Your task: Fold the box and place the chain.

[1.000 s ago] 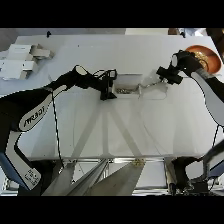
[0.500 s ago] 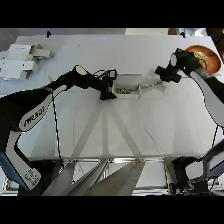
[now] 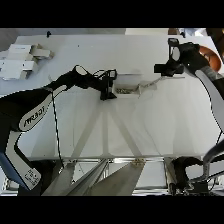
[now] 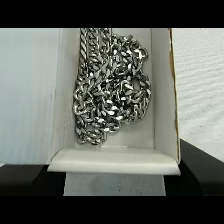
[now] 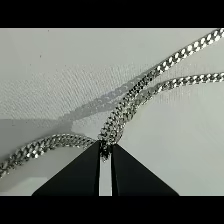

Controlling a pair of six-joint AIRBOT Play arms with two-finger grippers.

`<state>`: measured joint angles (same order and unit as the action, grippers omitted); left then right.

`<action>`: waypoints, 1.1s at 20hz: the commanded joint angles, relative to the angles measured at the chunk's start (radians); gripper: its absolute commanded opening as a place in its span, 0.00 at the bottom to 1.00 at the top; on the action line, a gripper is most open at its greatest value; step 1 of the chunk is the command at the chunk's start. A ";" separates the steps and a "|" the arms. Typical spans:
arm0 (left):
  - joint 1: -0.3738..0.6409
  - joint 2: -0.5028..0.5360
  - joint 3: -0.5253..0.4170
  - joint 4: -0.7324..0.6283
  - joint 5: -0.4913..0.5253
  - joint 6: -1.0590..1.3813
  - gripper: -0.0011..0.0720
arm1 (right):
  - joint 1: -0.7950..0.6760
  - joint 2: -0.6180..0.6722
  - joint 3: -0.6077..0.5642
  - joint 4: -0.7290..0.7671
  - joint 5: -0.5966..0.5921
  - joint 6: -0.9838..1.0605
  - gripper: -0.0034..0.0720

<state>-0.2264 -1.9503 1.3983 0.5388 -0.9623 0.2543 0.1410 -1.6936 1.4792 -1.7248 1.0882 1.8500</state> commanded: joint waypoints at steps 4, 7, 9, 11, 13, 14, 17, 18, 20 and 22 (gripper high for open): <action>0.000 0.000 0.000 0.000 0.000 0.000 0.40 | 0.049 0.066 0.001 0.064 0.125 -0.245 0.07; 0.000 0.000 0.000 0.000 0.000 0.000 0.40 | 0.076 0.114 0.000 0.167 0.113 -0.328 0.07; 0.000 0.000 0.000 0.000 0.000 0.000 0.40 | 0.101 0.145 0.000 0.220 0.130 -0.403 0.07; 0.000 0.000 0.000 0.000 0.000 0.000 0.40 | 0.129 0.164 0.000 0.276 0.137 -0.457 0.07; 0.000 0.000 0.000 0.000 0.000 0.000 0.40 | 0.144 0.166 0.000 0.369 0.137 -0.497 0.07; 0.000 0.000 0.000 0.000 0.000 0.000 0.40 | 0.150 0.166 0.000 0.417 0.141 -0.523 0.07; 0.000 0.000 0.000 0.000 0.000 0.000 0.40 | 0.166 0.166 0.000 0.549 0.169 -0.628 0.07; 0.000 0.000 0.000 0.000 0.000 0.000 0.40 | 0.170 0.166 0.000 0.585 0.164 -0.659 0.07; 0.000 0.000 0.000 0.000 0.000 0.000 0.40 | 0.174 0.166 0.000 0.645 0.135 -0.700 0.07; 0.000 0.000 0.000 0.000 0.000 0.000 0.40 | 0.174 0.166 0.000 0.724 0.124 -0.779 0.07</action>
